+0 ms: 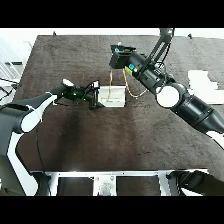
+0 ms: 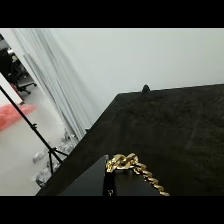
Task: Fold the box and place the chain.
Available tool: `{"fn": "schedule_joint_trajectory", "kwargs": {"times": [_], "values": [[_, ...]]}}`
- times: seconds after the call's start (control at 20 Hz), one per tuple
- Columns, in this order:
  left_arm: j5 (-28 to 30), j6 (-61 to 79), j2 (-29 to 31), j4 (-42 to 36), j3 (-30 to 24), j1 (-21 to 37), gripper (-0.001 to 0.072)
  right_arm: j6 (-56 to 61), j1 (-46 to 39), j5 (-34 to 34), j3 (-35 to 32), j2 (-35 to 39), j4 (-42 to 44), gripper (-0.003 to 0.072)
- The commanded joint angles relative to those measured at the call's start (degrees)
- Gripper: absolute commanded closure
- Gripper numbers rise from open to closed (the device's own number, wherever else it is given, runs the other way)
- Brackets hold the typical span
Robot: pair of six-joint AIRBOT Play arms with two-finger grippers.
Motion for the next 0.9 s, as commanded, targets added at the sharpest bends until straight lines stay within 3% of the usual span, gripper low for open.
{"fn": "schedule_joint_trajectory", "kwargs": {"times": [0.0, 0.55, 0.85], "values": [[0.13, 0.02, 0.00, 0.00, 0.02, 0.02, 0.0649, 0.66, 1.03, 0.09, -1.79, -0.46, 0.04, 0.0673], [0.15, 0.00, 0.00, 0.00, 0.02, 0.02, 0.0649, 1.90, 1.64, -0.46, -4.50, -9.44, 1.07, 0.0673], [0.15, 0.02, 0.00, 0.00, 0.02, 0.02, 0.0649, 2.16, -2.05, -0.50, -13.99, -11.43, 4.20, 0.0674]]}}
